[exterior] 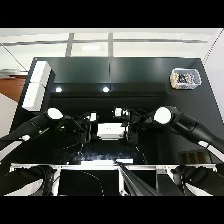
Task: Fold the box and place the chain.
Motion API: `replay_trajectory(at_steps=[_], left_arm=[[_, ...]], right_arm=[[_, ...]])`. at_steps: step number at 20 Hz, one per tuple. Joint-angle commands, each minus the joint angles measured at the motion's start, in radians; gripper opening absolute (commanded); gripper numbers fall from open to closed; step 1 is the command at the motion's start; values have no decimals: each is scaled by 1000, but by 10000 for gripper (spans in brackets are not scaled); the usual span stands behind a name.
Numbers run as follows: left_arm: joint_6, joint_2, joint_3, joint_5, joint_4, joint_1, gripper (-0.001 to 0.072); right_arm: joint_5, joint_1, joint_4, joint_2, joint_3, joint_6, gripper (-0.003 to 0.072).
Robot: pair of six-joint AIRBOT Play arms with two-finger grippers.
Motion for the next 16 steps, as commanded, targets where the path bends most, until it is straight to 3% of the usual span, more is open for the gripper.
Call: replay_trajectory(at_steps=[1, 5, 6, 8, 10, 16], left_arm=[[3, -1, 0, 1, 1, 0, 474], [3, -1, 0, 1, 1, 0, 474], [3, -1, 0, 1, 1, 0, 474], [3, -1, 0, 1, 1, 0, 474], [3, -1, 0, 1, 1, 0, 474], [3, -1, 0, 1, 1, 0, 474]], right_arm=[[-3, -1, 2, 31, 2, 6, 488], [-3, -4, 2, 114, 11, 103, 487], [-2, -8, 2, 134, 13, 167, 427], [5, -31, 6, 151, 13, 423, 22], [21, -53, 31, 141, 3, 647, 24], [68, -64, 420, 8, -37, 658, 28]])
